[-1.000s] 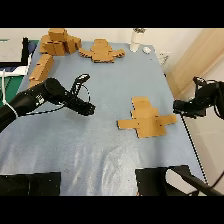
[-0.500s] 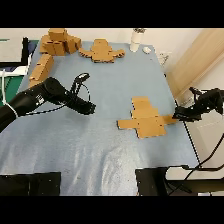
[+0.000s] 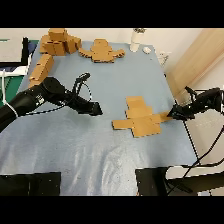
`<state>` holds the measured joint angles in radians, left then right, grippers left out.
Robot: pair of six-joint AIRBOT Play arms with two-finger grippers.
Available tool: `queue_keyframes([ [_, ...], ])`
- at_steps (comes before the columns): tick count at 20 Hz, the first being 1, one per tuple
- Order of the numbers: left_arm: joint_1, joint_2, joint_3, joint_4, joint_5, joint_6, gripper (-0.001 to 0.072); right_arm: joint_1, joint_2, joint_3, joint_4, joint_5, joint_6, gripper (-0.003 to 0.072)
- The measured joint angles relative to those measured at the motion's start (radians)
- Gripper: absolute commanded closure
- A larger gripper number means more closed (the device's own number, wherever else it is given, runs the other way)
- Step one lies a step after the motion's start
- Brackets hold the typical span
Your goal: Fold the box.
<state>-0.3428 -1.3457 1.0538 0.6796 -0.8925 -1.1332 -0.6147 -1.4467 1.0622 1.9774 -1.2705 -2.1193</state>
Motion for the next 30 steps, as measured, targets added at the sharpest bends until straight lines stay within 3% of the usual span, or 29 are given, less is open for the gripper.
queue_keyframes([
  [2,0.000,0.000,0.000,-0.027,-0.004,0.008,0.0144,0.000,-0.001,0.010,0.065,-0.039,-0.019,0.0347],
  [10,0.000,0.000,0.000,-0.113,-0.050,0.079,0.0144,0.104,-0.035,0.021,0.297,-0.130,-0.113,0.0347],
  [12,0.001,0.000,0.000,-0.123,-0.077,0.087,0.0144,0.146,-0.050,0.022,0.314,-0.135,-0.124,0.0395],
  [19,0.001,0.000,0.000,-0.132,-0.058,0.097,0.0144,0.227,-0.091,0.023,0.338,-0.111,-0.158,0.0392],
  [21,0.001,0.000,0.000,-0.133,-0.047,0.097,0.0144,0.232,-0.107,0.024,0.338,-0.089,-0.163,0.0323],
  [30,-0.001,0.000,0.000,-0.134,-0.037,0.097,0.0144,0.234,-0.210,0.129,0.337,-0.053,-0.171,0.0324],
])
